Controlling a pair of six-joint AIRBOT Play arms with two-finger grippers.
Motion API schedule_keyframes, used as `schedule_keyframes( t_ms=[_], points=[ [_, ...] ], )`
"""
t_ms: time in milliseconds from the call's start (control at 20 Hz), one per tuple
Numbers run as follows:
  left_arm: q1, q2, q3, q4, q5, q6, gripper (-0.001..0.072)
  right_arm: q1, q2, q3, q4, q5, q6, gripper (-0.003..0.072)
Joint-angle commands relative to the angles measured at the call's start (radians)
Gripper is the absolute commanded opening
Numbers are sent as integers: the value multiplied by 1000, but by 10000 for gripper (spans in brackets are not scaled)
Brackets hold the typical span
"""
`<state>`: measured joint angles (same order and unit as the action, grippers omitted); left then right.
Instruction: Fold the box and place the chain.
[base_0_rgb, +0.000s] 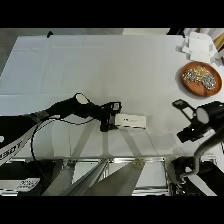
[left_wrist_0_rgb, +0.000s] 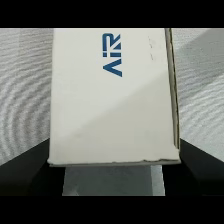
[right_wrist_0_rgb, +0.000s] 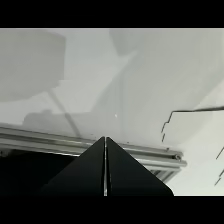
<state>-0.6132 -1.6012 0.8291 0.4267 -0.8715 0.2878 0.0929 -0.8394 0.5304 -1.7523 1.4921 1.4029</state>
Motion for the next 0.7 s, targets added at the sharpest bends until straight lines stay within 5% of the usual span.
schedule_keyframes(
  t_ms=[0,250,650],
  points=[
    [0,1,0,0,0,0,390,-290,-6,-1,38,-9,-93,7],
    [0,1,0,0,0,0,390,-503,-6,-1,45,62,3,17],
    [0,1,0,0,0,0,390,-523,-6,-1,45,64,3,17]
  ],
)
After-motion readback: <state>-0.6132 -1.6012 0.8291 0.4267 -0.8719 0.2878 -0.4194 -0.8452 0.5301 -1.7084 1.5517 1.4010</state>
